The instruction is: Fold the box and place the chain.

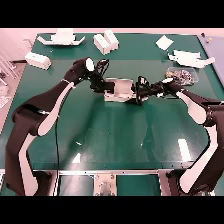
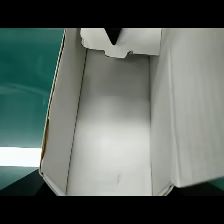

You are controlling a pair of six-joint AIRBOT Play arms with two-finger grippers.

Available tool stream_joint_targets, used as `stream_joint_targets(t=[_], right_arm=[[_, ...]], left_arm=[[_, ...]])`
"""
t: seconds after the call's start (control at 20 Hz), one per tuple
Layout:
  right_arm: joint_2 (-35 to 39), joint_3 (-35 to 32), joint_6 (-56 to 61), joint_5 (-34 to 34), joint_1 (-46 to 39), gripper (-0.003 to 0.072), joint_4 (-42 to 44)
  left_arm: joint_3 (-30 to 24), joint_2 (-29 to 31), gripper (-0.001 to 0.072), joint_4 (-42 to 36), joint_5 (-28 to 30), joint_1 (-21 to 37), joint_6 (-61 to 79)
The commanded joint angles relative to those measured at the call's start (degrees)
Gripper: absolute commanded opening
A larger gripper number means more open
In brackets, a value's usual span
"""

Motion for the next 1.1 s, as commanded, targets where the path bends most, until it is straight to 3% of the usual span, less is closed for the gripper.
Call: stream_joint_targets(t=[0.0, 0.5, 1.05], right_arm=[[0.04, 0.00, 0.02, 0.00, 0.04, 0.0555, 0.07], [0.04, 0.00, 0.02, 0.00, 0.04, 0.0555, 0.07], [0.04, 0.00, 0.02, 0.00, 0.04, 0.0555, 0.07]], left_arm=[[0.00, 0.04, 0.0619, -0.26, -0.37, -0.52, -1.07], [0.00, 0.04, 0.0618, 5.38, 1.66, -0.52, -8.15], [0.42, 0.28, 0.0619, 4.87, 2.43, -1.25, -14.05]])
